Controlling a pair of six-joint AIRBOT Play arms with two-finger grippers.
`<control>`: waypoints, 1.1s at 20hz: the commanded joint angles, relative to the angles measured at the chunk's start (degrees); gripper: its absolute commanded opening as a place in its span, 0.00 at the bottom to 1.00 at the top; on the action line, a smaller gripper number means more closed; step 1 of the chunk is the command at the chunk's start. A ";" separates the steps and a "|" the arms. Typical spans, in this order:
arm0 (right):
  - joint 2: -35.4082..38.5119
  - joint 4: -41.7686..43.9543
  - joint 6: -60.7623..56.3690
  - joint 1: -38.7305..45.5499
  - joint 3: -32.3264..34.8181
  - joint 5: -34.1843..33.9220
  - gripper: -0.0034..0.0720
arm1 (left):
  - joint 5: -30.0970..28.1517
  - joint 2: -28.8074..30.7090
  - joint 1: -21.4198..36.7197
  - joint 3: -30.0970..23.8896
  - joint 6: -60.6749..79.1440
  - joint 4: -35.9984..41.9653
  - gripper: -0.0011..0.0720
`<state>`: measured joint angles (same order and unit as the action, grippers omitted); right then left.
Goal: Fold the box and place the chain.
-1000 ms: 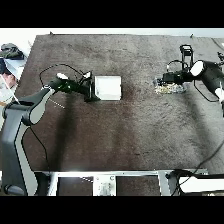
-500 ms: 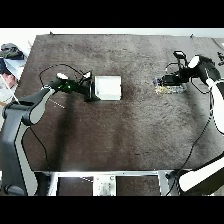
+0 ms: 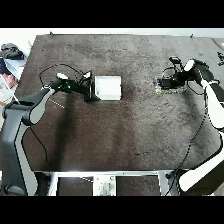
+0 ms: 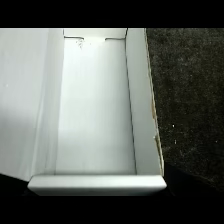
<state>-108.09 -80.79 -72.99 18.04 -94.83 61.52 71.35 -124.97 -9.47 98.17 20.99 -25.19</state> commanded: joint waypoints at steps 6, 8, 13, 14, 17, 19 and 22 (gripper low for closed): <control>2.56 -2.05 -0.04 -0.02 -0.07 0.46 0.03 | 0.00 -0.04 0.00 -0.02 0.02 -0.02 0.72; 5.16 -2.05 -0.04 -0.04 -0.04 0.72 0.03 | -0.02 -0.04 0.00 -0.02 0.02 -0.02 0.72; 15.32 -0.96 1.49 -0.76 -0.04 1.90 0.03 | -0.02 -0.04 0.00 -0.02 0.02 -0.02 0.72; 17.55 -0.96 2.05 -1.27 -0.04 1.77 0.03 | 0.00 -0.04 0.00 -0.02 0.02 -0.02 0.72; 24.44 -1.05 2.97 -2.91 -0.07 -1.16 0.03 | 0.00 -0.04 0.00 -0.02 0.02 -0.02 0.72; 28.72 -1.01 2.95 -4.13 -0.04 -4.85 0.03 | 0.00 -0.04 0.00 -0.02 0.02 -0.02 0.72; 34.21 -0.96 2.95 -6.80 -0.07 -9.09 0.03 | 0.00 -0.04 0.00 -0.02 0.02 -0.02 0.72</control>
<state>-79.05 -81.84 -70.30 13.28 -94.83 56.90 71.35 -124.97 -9.47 98.17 21.02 -25.19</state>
